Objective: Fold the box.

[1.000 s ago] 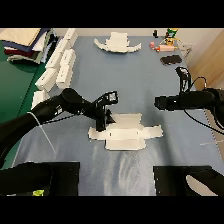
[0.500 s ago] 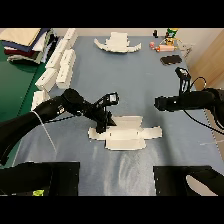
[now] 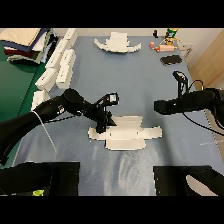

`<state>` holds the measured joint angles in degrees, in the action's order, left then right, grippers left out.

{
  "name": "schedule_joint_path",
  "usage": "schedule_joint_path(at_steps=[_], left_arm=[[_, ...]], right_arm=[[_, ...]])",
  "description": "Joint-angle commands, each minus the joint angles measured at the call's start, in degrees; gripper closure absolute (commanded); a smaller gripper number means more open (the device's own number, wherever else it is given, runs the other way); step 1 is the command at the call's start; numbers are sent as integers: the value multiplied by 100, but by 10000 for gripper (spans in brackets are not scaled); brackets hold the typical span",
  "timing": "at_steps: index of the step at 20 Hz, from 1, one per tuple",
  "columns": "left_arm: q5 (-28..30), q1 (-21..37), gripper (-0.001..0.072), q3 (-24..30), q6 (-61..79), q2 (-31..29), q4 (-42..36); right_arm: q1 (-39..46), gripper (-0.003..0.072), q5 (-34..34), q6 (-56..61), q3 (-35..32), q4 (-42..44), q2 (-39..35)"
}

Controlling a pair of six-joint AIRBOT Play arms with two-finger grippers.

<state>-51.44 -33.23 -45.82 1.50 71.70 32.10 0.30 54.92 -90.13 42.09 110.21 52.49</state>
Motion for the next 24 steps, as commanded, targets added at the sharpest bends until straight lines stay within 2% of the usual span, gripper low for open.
schedule_joint_path(at_steps=[1, 4, 7, 10, 12, 13, 14, 15, 19, 22, 24], left_arm=[[0, 2, 698, 4, 2, 2, 4], [0, 2, 698, 4, 2, 2, 4], [0, 2, 698, 4, 2, 2, 4], [0, 2, 698, 4, 2, 2, 4], [-11, 0, 698, 4, 2, 2, 4], [-9, 0, 698, 4, 2, 2, 4], [-4, 0, 698, 4, 2, 2, 4], [-4, 0, 699, 4, 2, 2, 4], [-9, 0, 699, 4, 2, 2, 4], [-9, 0, 698, 4, 2, 2, 4], [-9, 0, 698, 4, 2, 2, 4]], right_arm=[[-22, 685, 715, -667, 2, 636, -31], [-590, 686, 1217, -791, -151, 691, -212], [-1692, 687, 1259, -621, -728, 643, -809], [-3099, 687, 765, -616, -1438, 369, -1591], [-4041, 671, 267, -1220, -1849, -142, -1971], [-4463, 389, -57, -1486, -2031, -557, -2031], [-4800, 68, -404, -1547, -2184, -1091, -1998], [-5031, -5, -669, -1545, -2275, -1613, -1906], [-5252, -2, -1279, -1193, -2304, -2946, -1222], [-5252, 1, -1797, -212, -2299, -3926, -811], [-5250, 1, -1847, 909, -2269, -4776, -706]])
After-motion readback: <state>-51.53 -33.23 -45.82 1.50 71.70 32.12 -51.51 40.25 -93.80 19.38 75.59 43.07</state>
